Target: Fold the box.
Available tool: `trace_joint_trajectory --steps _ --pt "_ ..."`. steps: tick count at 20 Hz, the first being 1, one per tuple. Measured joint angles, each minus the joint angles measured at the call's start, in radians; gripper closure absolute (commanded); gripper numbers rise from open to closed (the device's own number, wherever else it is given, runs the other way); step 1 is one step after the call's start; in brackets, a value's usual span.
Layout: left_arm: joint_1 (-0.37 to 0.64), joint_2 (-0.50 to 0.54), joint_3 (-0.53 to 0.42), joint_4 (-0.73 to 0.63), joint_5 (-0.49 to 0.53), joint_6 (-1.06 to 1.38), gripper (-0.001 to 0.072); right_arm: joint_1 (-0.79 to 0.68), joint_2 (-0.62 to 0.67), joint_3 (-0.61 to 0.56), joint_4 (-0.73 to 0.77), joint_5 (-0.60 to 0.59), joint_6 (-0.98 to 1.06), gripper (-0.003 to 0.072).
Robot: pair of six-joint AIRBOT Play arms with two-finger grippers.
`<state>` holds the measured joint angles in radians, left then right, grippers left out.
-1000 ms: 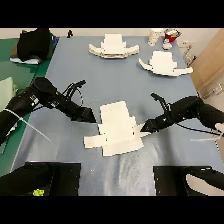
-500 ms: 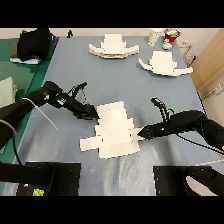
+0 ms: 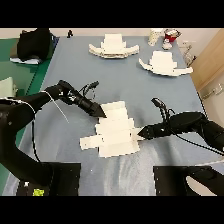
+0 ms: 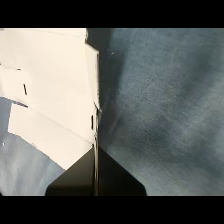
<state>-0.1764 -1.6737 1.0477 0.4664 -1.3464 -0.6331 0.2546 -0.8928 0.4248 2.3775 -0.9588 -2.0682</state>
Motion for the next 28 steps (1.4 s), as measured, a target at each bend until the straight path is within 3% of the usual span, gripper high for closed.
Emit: trace_joint_trajectory --steps 4,5,6,10,12,15,18,22,28 --pt "-0.008 -0.013 0.014 0.018 -0.042 0.032 0.0477 0.000 0.000 0.000 -0.006 0.000 0.002 0.0684" --pt "-0.009 -0.015 0.016 0.024 -0.051 0.040 0.0614 0.000 0.000 0.000 -0.007 0.000 0.003 0.0684" --pt "-0.010 -0.015 0.017 0.026 -0.062 0.048 0.0695 0.000 0.000 0.000 -0.008 0.000 0.003 0.0684" --pt "-0.015 -0.018 0.020 0.027 -0.093 0.105 0.0695 0.000 0.000 0.000 -0.011 0.000 0.003 0.0662" --pt "-0.025 -0.018 0.023 0.028 -0.103 0.122 0.0696 0.000 0.000 0.000 -0.010 0.002 0.003 0.0374" --pt "-0.031 -0.016 0.030 0.014 -0.101 0.163 0.0701 0.001 0.000 0.007 -0.053 0.017 0.007 0.0392" --pt "-0.035 0.018 0.035 0.005 -0.084 0.245 0.0702 0.001 0.000 0.056 -0.228 0.043 0.090 0.0388" --pt "-0.056 0.133 0.000 0.012 0.018 0.381 0.0703 0.001 0.000 0.198 -0.589 0.053 0.327 0.0379" --pt "-0.149 0.382 -0.164 0.023 0.238 0.590 0.0703 0.001 -0.002 0.363 -0.863 0.060 0.633 0.0387"
